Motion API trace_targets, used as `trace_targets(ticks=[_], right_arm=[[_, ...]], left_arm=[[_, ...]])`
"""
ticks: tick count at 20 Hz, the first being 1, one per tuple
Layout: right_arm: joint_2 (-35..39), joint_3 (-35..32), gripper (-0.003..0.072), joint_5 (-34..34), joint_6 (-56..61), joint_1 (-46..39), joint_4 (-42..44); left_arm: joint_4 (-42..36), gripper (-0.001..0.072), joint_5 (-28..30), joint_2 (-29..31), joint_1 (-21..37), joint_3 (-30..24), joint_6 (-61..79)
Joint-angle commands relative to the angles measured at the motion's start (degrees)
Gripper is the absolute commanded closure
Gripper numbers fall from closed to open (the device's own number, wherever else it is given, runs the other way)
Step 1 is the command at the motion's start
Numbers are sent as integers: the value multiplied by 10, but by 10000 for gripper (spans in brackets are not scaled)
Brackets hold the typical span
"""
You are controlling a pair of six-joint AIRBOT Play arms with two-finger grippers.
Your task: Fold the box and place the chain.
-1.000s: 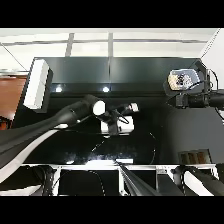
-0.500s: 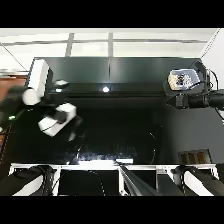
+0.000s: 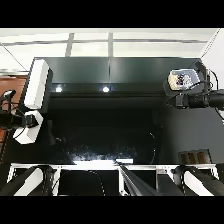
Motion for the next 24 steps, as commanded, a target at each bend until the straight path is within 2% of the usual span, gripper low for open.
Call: trace_targets(ticks=[1, 4, 14, 15, 16, 17, 21, 22, 24], right_arm=[[0, 0, 669, 1, 10, 0, 0], [0, 0, 668, 1, 20, 0, 0], [0, 0, 669, -7, 33, 0, 0], [0, 0, 669, -7, 33, 0, 0], [0, 0, 668, -7, 35, 0, 0], [0, 0, 669, -7, 35, 0, 0], [0, 0, 669, -7, 35, 0, -2], [0, 0, 669, -7, 35, 0, -6], [0, 0, 669, -4, 35, 0, -14]], left_arm=[[-16, 372, 113, 2, 24, -3, 53], [-17, 373, 164, -8, 24, -3, 70], [-24, 371, 188, -100, 24, 5, 106], [-26, 344, 192, -103, 23, 8, 106], [-37, 208, 193, -102, 23, 11, 106], [-43, -11, 190, -101, 23, 18, 103], [-42, -11, 118, -82, 23, 95, 102], [-58, -11, 102, -77, 22, 118, 102], [-147, -11, 66, -65, 20, 155, 102]])
